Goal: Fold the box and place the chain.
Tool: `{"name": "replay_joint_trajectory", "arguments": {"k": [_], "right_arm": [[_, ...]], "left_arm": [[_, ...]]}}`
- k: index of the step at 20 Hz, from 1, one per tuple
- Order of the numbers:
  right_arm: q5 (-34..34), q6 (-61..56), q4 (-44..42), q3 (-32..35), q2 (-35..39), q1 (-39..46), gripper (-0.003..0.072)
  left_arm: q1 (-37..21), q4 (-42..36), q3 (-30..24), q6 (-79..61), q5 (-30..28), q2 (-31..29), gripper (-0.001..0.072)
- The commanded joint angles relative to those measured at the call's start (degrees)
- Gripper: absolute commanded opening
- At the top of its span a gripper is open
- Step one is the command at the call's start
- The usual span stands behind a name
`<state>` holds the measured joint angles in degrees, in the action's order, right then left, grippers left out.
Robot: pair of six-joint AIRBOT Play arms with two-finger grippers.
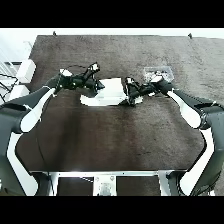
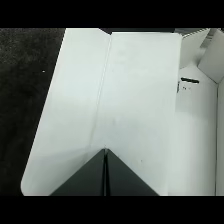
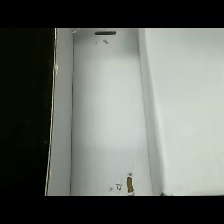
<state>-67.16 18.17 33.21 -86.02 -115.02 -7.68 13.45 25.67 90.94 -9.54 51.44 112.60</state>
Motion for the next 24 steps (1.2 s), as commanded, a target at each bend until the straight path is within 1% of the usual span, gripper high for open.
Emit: {"name": "replay_joint_trajectory", "arguments": {"k": [1, 2, 5, 6, 7, 8, 10, 11, 13, 16, 20, 22, 24], "right_arm": [[0.0, -0.1, 0.0, 0.0, 0.0, 0.0, 0.0567], [0.0, -0.1, 0.0, 0.0, 0.0, 0.0, 0.0567], [0.0, -0.1, 0.0, 0.0, 0.0, 0.0, 0.0567], [0.0, -0.1, 0.0, 0.0, 0.0, 0.0, 0.0566], [0.0, -0.1, 0.0, 0.0, 0.0, 0.0, 0.0566], [0.0, -0.1, 0.0, 0.0, 0.0, 0.0, 0.0567], [0.0, -0.1, 0.0, 0.0, 0.0, 0.0, 0.0567], [0.0, -0.1, 0.0, 0.0, 0.0, 0.0, 0.0567], [0.0, -0.1, 0.0, 0.0, 0.0, 0.0, 0.0567], [0.0, -0.1, 0.0, 0.0, 0.0, 0.0, 0.0567], [0.0, -0.1, 0.0, 0.0, 0.0, 0.0, 0.0567], [0.0, -0.1, 0.0, 0.0, 0.0, 0.0, 0.0567], [0.0, -0.1, 0.0, 0.0, 0.0, 0.0, 0.0566]], "left_arm": [[-1.7, 0.3, 0.6, 0.1, 2.4, -2.4, 0.0018], [-2.8, 0.3, 0.6, 0.0, 4.4, -3.6, 0.0018], [-5.5, 2.6, 0.6, 0.1, 12.9, -8.2, 0.0020], [-5.9, 4.9, 0.6, -0.3, 16.5, -9.2, 0.0094], [-5.9, 8.8, 0.6, 0.2, 18.8, -9.8, 0.0428], [-5.9, 12.7, 0.6, 2.8, 19.9, -10.0, 0.0568], [-5.9, 19.5, 0.5, 5.8, 22.1, -10.0, 0.0568], [-5.9, 21.2, 0.1, 6.6, 22.1, -10.0, 0.0568], [-5.6, 22.2, -1.4, 6.5, 21.2, -9.9, 0.0569], [-2.9, 25.3, -2.7, 6.0, 19.4, -8.5, 0.0570], [0.0, 25.8, -2.6, 6.1, 15.1, -5.8, 0.0570], [0.4, 25.3, -2.6, 6.1, 12.8, -5.3, 0.0570], [0.4, 24.8, -2.6, 6.1, 11.9, -5.3, 0.0569]]}}
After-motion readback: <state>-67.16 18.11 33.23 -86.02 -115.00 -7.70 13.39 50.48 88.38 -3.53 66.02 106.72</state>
